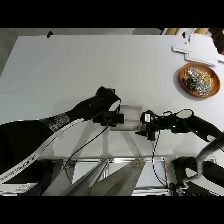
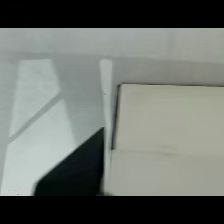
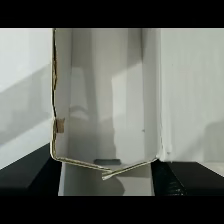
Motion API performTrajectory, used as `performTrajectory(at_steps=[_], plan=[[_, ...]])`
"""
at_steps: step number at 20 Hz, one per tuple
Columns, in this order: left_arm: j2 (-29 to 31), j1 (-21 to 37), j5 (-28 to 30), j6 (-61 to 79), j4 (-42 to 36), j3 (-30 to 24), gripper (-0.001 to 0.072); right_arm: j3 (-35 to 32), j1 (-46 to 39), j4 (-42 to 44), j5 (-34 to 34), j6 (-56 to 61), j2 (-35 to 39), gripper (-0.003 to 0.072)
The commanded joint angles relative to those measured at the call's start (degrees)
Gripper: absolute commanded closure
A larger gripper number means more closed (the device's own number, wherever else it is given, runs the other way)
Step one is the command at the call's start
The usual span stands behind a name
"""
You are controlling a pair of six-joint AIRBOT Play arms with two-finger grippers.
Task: Fold the box and place the chain.
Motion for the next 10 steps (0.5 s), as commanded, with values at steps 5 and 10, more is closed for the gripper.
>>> performTrajectory(at_steps=[5, 10], plan=[[-0.8, -1.1, 0.7, 0.0, 0.2, -0.3, 0.0696, 0.0, 0.0, -0.1, 0.0, 0.0, 0.0, 0.0275], [1.2, -0.6, 0.2, 5.3, -0.6, -0.3, 0.0431, 0.0, 0.0, -0.1, -0.1, 0.0, 0.0, 0.0275]])
